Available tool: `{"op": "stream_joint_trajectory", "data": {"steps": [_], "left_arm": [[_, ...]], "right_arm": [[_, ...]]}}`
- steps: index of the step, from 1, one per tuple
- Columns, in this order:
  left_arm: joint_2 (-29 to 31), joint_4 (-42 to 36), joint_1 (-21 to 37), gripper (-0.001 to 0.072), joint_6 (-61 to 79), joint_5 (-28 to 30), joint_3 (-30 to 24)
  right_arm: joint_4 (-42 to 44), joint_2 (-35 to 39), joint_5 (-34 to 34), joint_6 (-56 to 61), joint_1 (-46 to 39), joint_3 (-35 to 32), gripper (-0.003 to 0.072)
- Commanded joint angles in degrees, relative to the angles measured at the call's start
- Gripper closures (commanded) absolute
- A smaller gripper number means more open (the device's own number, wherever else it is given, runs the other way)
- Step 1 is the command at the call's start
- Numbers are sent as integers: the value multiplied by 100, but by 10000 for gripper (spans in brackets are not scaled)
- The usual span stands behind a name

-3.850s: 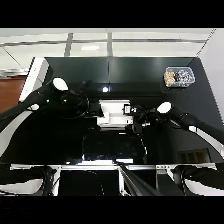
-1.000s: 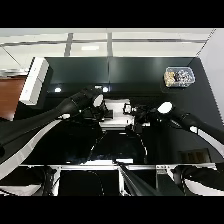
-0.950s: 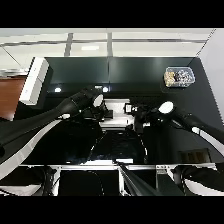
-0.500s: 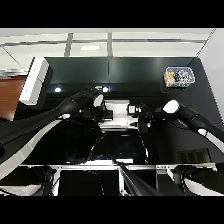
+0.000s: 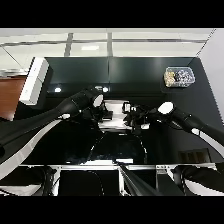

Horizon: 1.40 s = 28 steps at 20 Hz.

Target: Fold the box and place the chain.

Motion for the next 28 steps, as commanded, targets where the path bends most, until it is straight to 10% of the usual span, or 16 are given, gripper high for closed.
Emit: {"op": "stream_joint_trajectory", "data": {"steps": [1, 3, 4, 6, 7, 10, 14, 18, 22, 28], "left_arm": [[0, -22, -2, 680, -7, 28, 4], [0, -46, -2, 681, -7, 7, 4], [0, -44, -2, 680, -7, -9, 4], [0, -44, -2, 680, -7, 11, 4], [0, -46, -2, 680, -7, 9, 4], [0, -39, 0, 680, -7, -20, 4], [0, -42, 0, 680, -7, -35, 4], [0, -44, 0, 679, -7, -20, 4], [0, -44, 0, 679, -7, -33, 4], [0, -44, 0, 679, -7, -28, 4]], "right_arm": [[363, -94, -219, 90, 81, 2, 481], [356, -94, -321, 313, 81, 2, 315], [354, -92, -321, 417, 79, 0, 549], [354, -92, -315, 647, 81, 0, 306], [232, -90, -293, 859, 68, 2, 510], [-758, 131, -50, 2695, -116, 13, 667], [-2083, 1213, 1803, 6220, -1539, 326, 668], [-2151, 1694, 1810, 8295, -3696, -229, 668], [-1587, 885, 1921, 8229, -4122, -719, 668], [-769, -227, 1633, 7702, -2551, -717, 667]]}}
